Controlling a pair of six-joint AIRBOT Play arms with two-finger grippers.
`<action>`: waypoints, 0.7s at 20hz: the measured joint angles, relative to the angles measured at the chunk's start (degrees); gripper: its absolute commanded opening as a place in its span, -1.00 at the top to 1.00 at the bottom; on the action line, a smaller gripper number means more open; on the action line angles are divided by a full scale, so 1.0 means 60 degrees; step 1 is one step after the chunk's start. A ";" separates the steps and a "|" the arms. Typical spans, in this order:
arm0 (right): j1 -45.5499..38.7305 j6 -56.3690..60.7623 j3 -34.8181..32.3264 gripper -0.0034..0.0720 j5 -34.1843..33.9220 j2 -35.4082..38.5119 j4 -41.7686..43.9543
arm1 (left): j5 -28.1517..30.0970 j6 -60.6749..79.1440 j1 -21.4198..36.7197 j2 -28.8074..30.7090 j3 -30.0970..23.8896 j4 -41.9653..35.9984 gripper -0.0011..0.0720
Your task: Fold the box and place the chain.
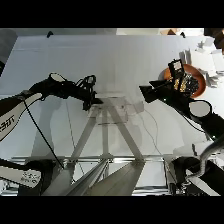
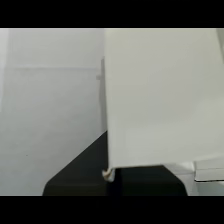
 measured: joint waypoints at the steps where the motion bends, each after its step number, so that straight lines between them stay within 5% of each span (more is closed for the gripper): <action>1: 0.0000 0.0000 0.0000 -0.48 0.0000 -0.0004 0.0000 | 0.0044 0.0000 0.0000 0.0000 0.0000 0.0062 0.96; 10: 0.0000 -0.0036 0.0004 -0.50 0.0066 0.0015 0.0000 | 0.0124 -0.0036 0.0000 0.0004 0.0011 0.0601 0.93; 14: 0.0004 -0.1880 0.0076 -0.52 0.1220 0.0135 -0.0015 | 0.0138 -0.0036 0.0000 0.0004 0.0011 0.0674 0.93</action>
